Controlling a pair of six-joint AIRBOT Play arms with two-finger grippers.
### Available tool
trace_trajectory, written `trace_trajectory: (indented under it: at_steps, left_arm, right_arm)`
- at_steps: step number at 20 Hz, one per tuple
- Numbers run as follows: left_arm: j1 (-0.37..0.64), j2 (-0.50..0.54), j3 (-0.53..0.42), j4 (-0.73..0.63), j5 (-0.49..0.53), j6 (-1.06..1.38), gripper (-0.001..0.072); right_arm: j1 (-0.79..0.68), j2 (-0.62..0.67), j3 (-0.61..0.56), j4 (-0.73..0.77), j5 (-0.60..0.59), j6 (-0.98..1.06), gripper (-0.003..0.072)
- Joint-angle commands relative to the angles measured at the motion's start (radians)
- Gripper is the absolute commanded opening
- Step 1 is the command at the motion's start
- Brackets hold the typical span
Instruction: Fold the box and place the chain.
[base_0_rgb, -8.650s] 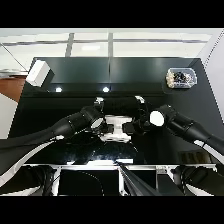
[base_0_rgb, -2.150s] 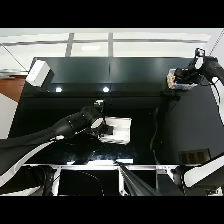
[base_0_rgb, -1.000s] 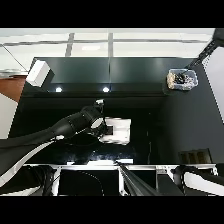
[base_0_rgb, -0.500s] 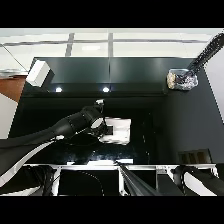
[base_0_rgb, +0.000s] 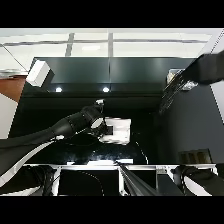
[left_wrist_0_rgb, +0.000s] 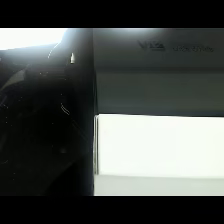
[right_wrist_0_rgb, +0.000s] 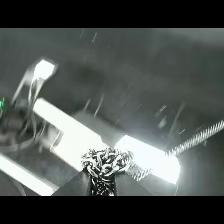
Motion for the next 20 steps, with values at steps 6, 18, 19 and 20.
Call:
trace_trajectory:
  at_steps: [6,18,19,20]
  left_arm:
    - [0.0,-0.001,0.0,-0.003,-0.001,0.0,0.003]
    - [0.0,-0.001,0.0,-0.006,-0.002,0.0,0.003]
    - [0.0,-0.001,0.0,-0.006,-0.002,0.0,0.003]
    - [0.0,-0.001,0.0,-0.006,-0.002,-0.001,0.003]
  right_arm:
    - [0.233,0.006,-0.301,0.054,-0.112,-0.017,0.0028]
    - [0.399,0.003,-0.586,0.154,-0.399,-0.032,0.0028]
    - [0.399,0.003,-0.6,0.142,-0.412,-0.031,0.0028]
    - [0.399,0.003,-0.607,0.135,-0.424,-0.03,0.0028]
